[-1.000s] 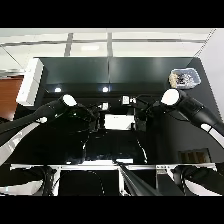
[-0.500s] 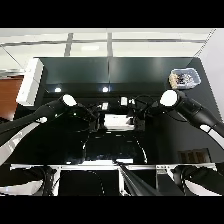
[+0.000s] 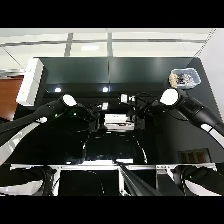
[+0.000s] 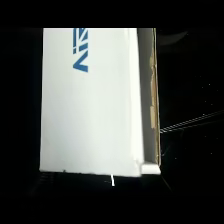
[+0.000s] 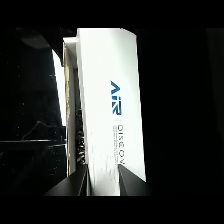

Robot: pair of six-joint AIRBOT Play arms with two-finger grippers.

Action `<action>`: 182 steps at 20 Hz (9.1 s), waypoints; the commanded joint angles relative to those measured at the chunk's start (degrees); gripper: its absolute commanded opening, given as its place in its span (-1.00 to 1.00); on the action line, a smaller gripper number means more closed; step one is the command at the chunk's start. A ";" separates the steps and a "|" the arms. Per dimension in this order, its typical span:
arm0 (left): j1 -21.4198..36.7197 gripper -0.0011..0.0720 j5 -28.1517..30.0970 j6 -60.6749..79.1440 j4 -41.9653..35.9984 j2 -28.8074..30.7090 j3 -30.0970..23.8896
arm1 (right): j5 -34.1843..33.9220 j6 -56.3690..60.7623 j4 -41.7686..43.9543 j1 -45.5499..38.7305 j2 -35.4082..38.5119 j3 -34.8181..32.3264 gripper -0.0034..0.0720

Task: Fold the box and place the chain.

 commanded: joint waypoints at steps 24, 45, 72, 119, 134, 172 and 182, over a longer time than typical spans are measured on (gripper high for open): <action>-0.02 0.00 0.09 0.00 0.02 -0.11 0.02 | 6.01 25.77 1.46 -3.13 0.37 -0.48 -0.11; 0.02 0.00 0.09 0.00 0.00 -0.13 0.02 | -1.77 42.21 23.89 -10.73 -5.40 -12.02 -0.86; -9.51 0.98 1.53 -23.61 4.57 4.42 10.62 | 11.61 46.90 10.08 -39.54 13.90 -6.54 -0.86; -13.94 0.97 -5.33 -23.67 10.16 -2.80 15.47 | 10.32 46.82 8.94 -39.52 13.90 -6.54 -0.86; -0.68 -0.06 -24.96 -68.74 50.47 8.39 15.30 | 11.26 46.75 8.94 -39.52 13.90 -6.54 -0.86; 56.76 0.99 -13.38 -65.20 35.91 10.99 20.37 | 12.17 42.71 10.64 -35.65 13.90 -6.34 -0.86; 36.89 -0.89 -8.85 -75.08 19.02 26.05 2.51 | -3.91 37.68 4.50 -27.43 13.88 -6.34 -0.86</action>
